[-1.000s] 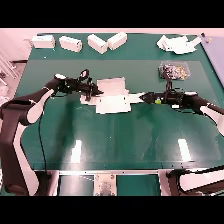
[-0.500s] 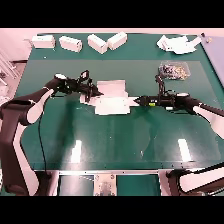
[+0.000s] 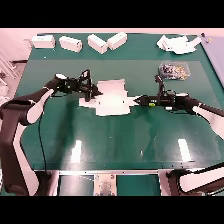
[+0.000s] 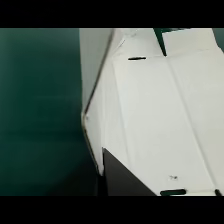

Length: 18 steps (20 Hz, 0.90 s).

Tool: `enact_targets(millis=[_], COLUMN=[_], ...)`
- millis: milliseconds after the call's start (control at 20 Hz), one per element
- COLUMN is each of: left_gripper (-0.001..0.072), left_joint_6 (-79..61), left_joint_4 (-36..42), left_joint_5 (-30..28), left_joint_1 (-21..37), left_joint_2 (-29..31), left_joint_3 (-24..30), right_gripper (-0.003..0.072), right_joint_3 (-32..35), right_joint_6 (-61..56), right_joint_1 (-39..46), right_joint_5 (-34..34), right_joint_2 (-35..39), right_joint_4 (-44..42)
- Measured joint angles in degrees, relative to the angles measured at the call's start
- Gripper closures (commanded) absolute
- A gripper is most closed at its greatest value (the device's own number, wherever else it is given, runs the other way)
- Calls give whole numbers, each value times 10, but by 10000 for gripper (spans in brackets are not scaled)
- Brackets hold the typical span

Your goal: Fold the box and place the chain.

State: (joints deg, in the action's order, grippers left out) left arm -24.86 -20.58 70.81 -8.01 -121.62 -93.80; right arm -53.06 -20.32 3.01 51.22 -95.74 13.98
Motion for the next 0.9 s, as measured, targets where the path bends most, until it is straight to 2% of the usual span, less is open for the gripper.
enact_targets(millis=[250,650,900], left_gripper=[689,694,696], left_joint_6=[5,-47,-85], left_joint_4=[-6,-3,2], left_joint_5=[-2,54,61], left_joint_1=[0,-1,-1], left_joint_2=[1,4,5], left_joint_3=[-2,-23,-26], right_gripper=[674,674,675], right_joint_3=[0,0,0], right_joint_6=[0,0,0], right_joint_1=[0,-2,-2], right_joint_5=[-2,-3,-3], right_joint_2=[0,0,-1], right_joint_4=[0,0,0])
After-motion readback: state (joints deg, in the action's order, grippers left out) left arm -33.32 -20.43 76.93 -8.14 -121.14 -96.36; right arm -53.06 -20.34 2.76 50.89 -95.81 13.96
